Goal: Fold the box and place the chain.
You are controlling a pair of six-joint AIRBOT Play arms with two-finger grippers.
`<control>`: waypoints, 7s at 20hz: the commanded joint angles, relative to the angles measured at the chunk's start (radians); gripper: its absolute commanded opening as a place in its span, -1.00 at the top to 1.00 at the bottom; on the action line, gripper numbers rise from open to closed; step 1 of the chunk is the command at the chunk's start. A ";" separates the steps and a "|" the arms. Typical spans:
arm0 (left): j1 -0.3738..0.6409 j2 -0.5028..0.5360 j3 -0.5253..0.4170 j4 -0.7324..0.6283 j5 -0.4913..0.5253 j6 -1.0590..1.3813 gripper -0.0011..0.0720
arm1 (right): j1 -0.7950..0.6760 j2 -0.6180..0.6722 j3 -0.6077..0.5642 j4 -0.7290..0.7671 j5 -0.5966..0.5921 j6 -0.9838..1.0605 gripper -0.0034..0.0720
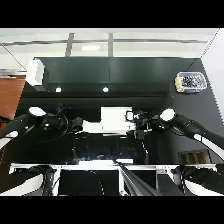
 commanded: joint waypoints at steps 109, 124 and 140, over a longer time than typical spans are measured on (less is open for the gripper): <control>-0.708 -0.227 0.600 0.927 -0.077 -1.160 0.91 | -0.002 0.155 0.000 -0.245 0.090 0.187 -0.70; -0.708 -0.227 0.600 0.946 -0.080 -1.159 0.91 | 0.000 0.155 -0.001 -0.207 0.087 0.183 -0.34; -0.708 -0.227 0.600 0.945 -0.080 -1.158 0.90 | -0.001 0.111 -0.002 -0.046 0.053 0.184 0.35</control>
